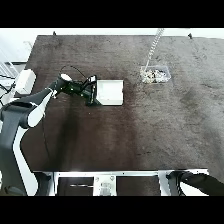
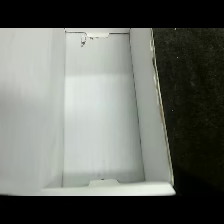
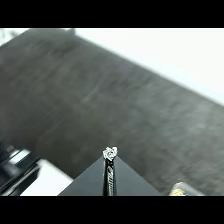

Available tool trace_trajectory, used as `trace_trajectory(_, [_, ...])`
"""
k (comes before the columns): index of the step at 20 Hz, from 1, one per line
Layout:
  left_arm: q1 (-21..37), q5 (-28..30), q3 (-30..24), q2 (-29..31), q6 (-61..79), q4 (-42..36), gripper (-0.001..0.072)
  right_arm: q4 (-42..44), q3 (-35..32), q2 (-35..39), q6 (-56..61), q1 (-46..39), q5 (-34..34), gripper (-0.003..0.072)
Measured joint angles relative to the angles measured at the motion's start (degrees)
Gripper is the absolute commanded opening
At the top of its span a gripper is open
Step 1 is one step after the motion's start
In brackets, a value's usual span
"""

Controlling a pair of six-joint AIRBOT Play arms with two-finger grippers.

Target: Fold the box and place the chain.

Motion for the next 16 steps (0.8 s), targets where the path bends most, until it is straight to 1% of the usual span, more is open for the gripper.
trace_trajectory(3, [0.0, 0.0, 0.0, 0.0, 0.0, 0.0, 0.0471, 0.0, -4.5, 0.2, 0.0, 4.0, -0.3, 0.0012])
trace_trajectory(5, [0.0, 0.0, 0.0, 0.0, 0.0, 0.0, 0.0471, 0.3, -8.2, 0.1, 0.0, 6.7, -2.5, 0.0012])
trace_trajectory(9, [0.0, 0.0, 0.0, 0.0, 0.0, 0.0, 0.0471, 0.6, -15.3, -1.3, 0.2, 11.2, -9.4, 0.0012])
trace_trajectory(12, [0.0, 0.0, 0.0, 0.0, 0.0, 0.0, 0.0471, 1.7, -18.4, -3.8, 0.4, 13.1, -13.3, 0.0011])
trace_trajectory(16, [0.0, 0.0, 0.0, 0.0, 0.0, 0.0, 0.0471, 4.9, -21.3, -9.6, 0.5, 14.0, -16.4, 0.001])
